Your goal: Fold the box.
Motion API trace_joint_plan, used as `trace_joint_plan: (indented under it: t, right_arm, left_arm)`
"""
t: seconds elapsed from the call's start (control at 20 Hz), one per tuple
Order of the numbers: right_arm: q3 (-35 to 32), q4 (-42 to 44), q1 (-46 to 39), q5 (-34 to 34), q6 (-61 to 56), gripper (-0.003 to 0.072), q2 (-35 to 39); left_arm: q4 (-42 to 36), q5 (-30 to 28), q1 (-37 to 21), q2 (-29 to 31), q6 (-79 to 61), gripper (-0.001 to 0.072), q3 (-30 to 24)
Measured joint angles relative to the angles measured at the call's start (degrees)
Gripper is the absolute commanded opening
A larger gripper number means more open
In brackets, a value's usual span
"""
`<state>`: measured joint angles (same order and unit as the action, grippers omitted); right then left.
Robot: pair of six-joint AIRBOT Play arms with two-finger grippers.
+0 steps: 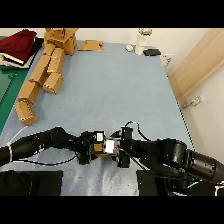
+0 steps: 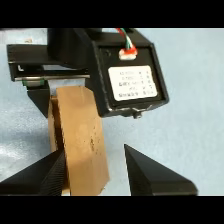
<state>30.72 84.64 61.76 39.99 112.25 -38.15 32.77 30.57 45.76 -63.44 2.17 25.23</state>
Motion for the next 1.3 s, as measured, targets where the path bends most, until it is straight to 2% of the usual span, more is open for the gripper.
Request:
trace_joint_plan:
  t: [0.25, 0.55, 0.75, 1.0, 1.3]
  right_arm:
    - [0.0, 4.9, -0.2, 0.2, 2.2, 0.0527, -0.8]
    - [0.0, 12.6, 1.3, 2.1, 4.8, 0.0526, 2.8]
    - [0.0, 11.3, 0.0, 2.2, 5.2, 0.0526, 3.2]
    - [0.0, 9.0, -1.7, 0.7, 5.8, 0.0526, 0.3]
    - [0.0, 10.2, -2.1, 0.2, 10.7, 0.0526, -3.5]
  left_arm:
    - [0.0, 0.0, 0.0, 0.0, 0.0, 0.0489, 0.0]
    - [0.0, 0.0, 0.0, 0.0, 0.0, 0.0488, 0.0]
    - [0.0, 0.0, 0.0, 0.0, 0.0, 0.0488, 0.0]
    - [0.0, 0.0, 0.0, 0.0, 0.0, 0.0488, 0.0]
    - [0.0, 0.0, 0.0, 0.0, 0.0, 0.0489, 0.0]
